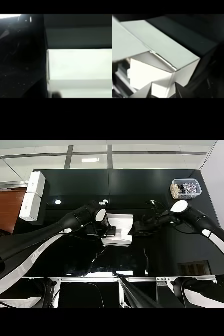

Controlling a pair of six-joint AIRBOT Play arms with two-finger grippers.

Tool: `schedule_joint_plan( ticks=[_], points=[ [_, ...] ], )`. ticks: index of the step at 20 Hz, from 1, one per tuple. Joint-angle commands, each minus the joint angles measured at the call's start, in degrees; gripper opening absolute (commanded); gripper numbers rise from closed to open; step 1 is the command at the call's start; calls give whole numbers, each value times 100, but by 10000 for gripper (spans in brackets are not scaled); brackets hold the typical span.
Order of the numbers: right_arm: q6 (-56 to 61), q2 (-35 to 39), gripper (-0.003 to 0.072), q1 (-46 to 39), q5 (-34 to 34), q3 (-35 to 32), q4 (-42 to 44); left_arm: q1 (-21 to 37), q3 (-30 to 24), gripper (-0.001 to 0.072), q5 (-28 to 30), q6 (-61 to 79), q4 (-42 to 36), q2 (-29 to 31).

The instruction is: Fold the box and place the chain.

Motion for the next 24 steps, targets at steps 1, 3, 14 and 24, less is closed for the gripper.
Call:
schedule_joint_plan(
  ticks=[1, 3, 14, 24],
  points=[
    [1143, -2, 306, 413, -468, 136, -815, 0, 7, 27, 17, 11, -15, 2],
    [1565, -2, 306, 654, -645, 136, -1316, 0, 7, 27, 20, 11, -17, 2],
    [4350, -258, 299, 2057, -651, 841, -4015, 0, 7, 27, 20, 11, -13, 2],
    [5849, -866, 157, 2573, -138, 1412, -4715, 0, 7, 27, -11, 11, -15, 2]
  ],
)
